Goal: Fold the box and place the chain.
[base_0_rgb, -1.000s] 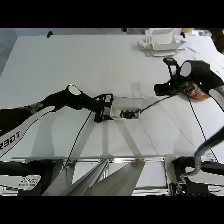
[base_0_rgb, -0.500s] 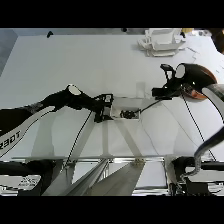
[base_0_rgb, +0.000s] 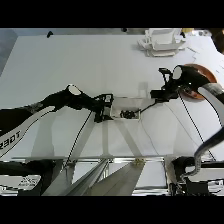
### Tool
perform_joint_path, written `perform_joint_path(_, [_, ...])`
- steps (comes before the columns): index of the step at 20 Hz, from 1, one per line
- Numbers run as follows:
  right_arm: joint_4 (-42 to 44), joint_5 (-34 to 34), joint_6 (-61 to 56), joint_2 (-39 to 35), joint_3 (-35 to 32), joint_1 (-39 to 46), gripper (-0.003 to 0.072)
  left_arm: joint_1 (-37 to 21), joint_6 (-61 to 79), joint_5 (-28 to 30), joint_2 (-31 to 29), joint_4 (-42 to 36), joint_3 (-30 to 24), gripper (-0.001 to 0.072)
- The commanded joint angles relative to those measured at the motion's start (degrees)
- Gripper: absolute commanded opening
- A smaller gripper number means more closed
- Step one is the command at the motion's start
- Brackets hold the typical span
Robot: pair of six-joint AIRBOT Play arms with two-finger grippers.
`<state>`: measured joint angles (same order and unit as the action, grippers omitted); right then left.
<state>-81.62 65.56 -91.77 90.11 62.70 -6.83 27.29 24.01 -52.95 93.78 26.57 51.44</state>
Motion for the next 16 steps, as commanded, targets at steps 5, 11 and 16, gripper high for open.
perform_joint_path(5, [-0.2, 2.8, 7.8, -9.0, 0.0, 0.0, 0.0018, -0.1, 0.0, 0.0, 0.0, 0.0, 0.0, 0.0251])
perform_joint_path(11, [14.4, 7.3, 13.2, -22.6, 0.0, 0.0, 0.0018, -0.1, 0.0, 0.0, 0.0, 0.0, 0.0, 0.0251])
perform_joint_path(16, [18.6, 9.3, 15.3, -32.2, 0.0, -5.7, 0.0018, -0.1, 0.0, 0.0, 0.0, 0.0, 0.0, 0.0251])
